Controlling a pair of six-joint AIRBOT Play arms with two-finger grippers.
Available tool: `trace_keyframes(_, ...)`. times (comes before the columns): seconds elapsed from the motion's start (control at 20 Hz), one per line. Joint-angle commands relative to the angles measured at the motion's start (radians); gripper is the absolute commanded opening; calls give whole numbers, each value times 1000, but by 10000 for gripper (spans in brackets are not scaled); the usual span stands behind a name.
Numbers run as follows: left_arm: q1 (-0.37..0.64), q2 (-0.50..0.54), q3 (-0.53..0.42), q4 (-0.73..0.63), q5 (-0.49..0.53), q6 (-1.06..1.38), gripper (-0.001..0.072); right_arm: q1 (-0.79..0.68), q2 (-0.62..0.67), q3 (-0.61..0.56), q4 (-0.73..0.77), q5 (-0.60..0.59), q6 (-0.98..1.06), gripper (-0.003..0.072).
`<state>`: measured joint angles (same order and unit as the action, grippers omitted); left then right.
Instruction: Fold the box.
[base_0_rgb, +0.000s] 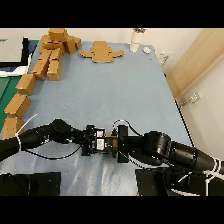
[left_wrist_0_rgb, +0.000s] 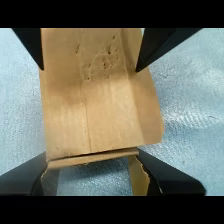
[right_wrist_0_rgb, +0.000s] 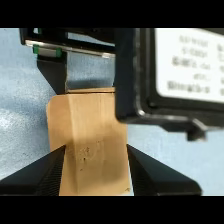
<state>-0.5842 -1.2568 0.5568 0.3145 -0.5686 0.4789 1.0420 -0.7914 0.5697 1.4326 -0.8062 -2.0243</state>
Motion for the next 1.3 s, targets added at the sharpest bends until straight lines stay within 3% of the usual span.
trace_keyframes(0.0, 0, 0, 0, 0, 0, 0, 371, 1, 1, 0, 41, -3, 1, 584)
trace_keyframes(0.4, 0, 0, 0, 0, 0, 0, 371, 58, 39, 2, 55, -100, 51, 584)
trace_keyframes(0.65, 0, 0, 0, 0, 0, 0, 371, 157, 81, -39, -151, -78, 162, 584)
trace_keyframes(0.85, 0, 0, 0, 0, 0, 0, 371, 157, 88, -43, -160, -46, 161, 584)
trace_keyframes(1.25, 0, 0, 0, 0, 0, 0, 371, 132, 205, 17, -128, -130, 254, 583)
